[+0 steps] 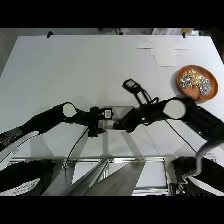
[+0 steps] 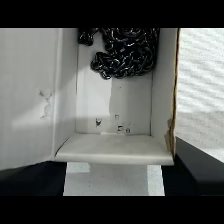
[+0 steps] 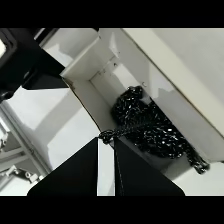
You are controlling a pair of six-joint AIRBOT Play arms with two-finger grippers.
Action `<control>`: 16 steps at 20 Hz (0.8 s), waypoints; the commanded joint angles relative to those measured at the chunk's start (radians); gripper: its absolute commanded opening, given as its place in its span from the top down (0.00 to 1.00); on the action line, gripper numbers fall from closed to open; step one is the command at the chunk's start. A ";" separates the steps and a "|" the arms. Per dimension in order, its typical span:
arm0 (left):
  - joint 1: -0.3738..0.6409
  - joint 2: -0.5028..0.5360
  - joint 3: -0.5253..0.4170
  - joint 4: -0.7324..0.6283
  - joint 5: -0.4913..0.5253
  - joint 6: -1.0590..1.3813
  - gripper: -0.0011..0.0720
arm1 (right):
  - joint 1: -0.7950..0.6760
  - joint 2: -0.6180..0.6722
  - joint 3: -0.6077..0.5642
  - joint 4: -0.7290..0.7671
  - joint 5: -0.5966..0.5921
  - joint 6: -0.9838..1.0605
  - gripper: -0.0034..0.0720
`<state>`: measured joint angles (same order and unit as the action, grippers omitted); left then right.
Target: Fold the box and place the chain.
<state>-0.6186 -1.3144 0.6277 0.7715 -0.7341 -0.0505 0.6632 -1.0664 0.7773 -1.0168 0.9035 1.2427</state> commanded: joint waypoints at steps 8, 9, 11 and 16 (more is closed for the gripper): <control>0.000 0.001 0.001 0.000 0.000 0.000 0.56 | -0.077 0.040 0.115 -0.202 0.130 -0.036 0.65; 0.000 0.001 0.001 0.000 0.000 0.000 0.56 | -0.123 0.055 0.133 -0.231 0.153 -0.034 0.85; 0.000 0.001 0.001 0.000 0.000 0.000 0.56 | -0.230 0.066 0.138 -0.280 0.180 0.011 0.93; 0.000 0.001 0.001 0.000 0.000 0.000 0.56 | -0.410 -0.004 0.086 -0.448 0.166 0.183 0.94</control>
<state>-0.6186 -1.3144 0.6277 0.7712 -0.7341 -0.0502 0.3454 -1.0382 0.8837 -1.3678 1.0695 1.3315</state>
